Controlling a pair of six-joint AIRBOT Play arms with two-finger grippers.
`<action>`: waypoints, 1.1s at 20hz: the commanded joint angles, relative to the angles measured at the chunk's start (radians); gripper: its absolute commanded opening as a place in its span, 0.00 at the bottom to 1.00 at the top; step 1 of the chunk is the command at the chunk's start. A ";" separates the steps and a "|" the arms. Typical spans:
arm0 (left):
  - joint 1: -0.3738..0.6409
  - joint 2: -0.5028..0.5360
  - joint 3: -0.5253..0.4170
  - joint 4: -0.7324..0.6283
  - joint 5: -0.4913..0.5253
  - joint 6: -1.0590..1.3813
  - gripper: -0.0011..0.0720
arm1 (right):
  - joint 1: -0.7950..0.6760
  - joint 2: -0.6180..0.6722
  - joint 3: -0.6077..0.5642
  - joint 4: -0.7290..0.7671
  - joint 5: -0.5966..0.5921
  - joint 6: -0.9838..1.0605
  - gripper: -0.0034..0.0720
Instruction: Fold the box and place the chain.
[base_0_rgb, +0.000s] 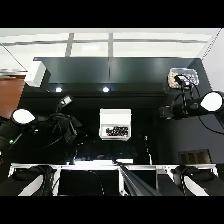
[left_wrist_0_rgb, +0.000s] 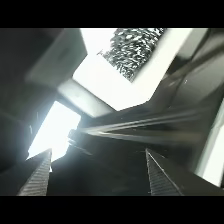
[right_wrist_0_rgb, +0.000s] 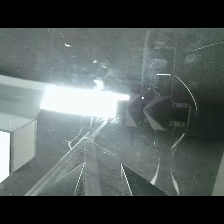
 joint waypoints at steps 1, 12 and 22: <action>-0.044 -0.068 -0.012 -0.066 0.104 0.436 1.00 | 0.000 0.000 0.000 0.003 -0.006 0.027 0.42; -0.162 -0.315 0.056 -0.110 0.185 0.550 0.99 | 0.000 0.000 0.000 0.002 -0.019 0.027 0.42; -0.224 -0.322 0.056 -0.132 0.208 0.550 0.99 | 0.000 0.000 0.000 0.007 -0.050 0.027 0.42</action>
